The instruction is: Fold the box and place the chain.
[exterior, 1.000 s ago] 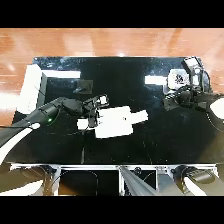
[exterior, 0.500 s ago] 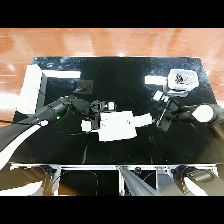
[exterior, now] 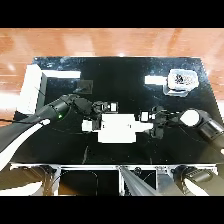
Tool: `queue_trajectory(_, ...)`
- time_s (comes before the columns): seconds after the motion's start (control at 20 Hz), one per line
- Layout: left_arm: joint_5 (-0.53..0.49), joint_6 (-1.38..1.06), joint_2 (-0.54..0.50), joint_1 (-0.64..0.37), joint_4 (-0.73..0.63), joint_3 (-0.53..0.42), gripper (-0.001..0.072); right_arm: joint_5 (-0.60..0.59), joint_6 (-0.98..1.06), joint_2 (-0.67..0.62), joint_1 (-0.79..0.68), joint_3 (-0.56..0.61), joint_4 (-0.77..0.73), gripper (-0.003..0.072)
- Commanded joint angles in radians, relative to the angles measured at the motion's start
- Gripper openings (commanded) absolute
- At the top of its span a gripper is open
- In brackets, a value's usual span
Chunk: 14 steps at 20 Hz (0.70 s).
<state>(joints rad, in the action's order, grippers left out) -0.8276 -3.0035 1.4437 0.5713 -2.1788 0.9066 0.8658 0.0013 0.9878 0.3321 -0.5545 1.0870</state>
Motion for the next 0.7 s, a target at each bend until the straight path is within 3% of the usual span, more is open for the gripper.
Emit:
queue_trajectory(0.0, -0.01, 0.0, 0.016, 0.003, -0.002, 0.004, 0.0019, -0.008, -0.062, 0.033, 0.071, 0.005, -0.037, 0.072)
queue_trajectory(0.65, -0.01, 0.0, 0.031, 0.004, -0.002, 0.004, 0.002, -0.037, -0.182, 0.075, 0.188, 0.033, -0.051, 0.072)
